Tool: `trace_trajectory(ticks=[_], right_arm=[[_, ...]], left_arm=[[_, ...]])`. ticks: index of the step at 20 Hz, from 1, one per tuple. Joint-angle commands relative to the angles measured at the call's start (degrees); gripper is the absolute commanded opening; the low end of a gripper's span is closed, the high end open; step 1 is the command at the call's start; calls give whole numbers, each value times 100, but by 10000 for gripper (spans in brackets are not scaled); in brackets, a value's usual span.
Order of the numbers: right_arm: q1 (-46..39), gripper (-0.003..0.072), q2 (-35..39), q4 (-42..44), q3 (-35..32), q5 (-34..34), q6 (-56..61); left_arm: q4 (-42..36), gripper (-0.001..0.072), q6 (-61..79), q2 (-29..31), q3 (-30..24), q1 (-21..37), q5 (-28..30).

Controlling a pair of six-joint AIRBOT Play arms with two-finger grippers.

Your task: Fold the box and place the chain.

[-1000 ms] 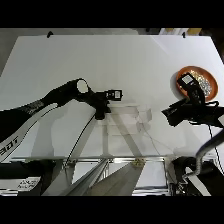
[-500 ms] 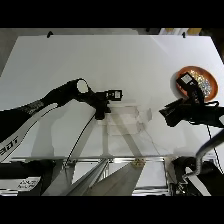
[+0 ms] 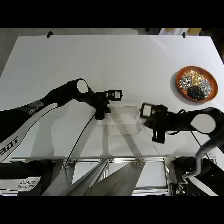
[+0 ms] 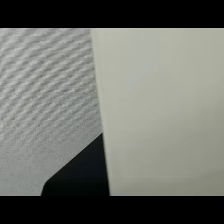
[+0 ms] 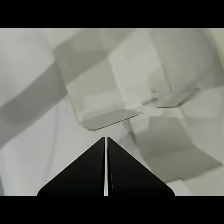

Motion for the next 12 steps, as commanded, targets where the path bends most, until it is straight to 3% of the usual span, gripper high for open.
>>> trace_trajectory(ticks=[1,3,4,5,7,9,12], right_arm=[[841,21,-284,-717,-83,-164,-444],[846,23,-302,-682,-87,-162,-444],[817,58,-302,-654,-116,-184,-450],[708,165,-304,-516,-214,-308,-457],[588,502,-304,-168,-645,-863,-481],[570,708,-302,120,-1150,-1502,-789],[824,707,-302,116,-1355,-1810,-966]], left_arm=[[-2,15,2,2,0,4,-2],[-2,15,2,2,0,4,0],[-2,15,2,2,0,4,-2],[-2,15,2,2,0,4,0],[0,15,2,2,0,4,0],[-2,15,2,2,0,2,-2],[-2,15,2,2,-2,4,0]])
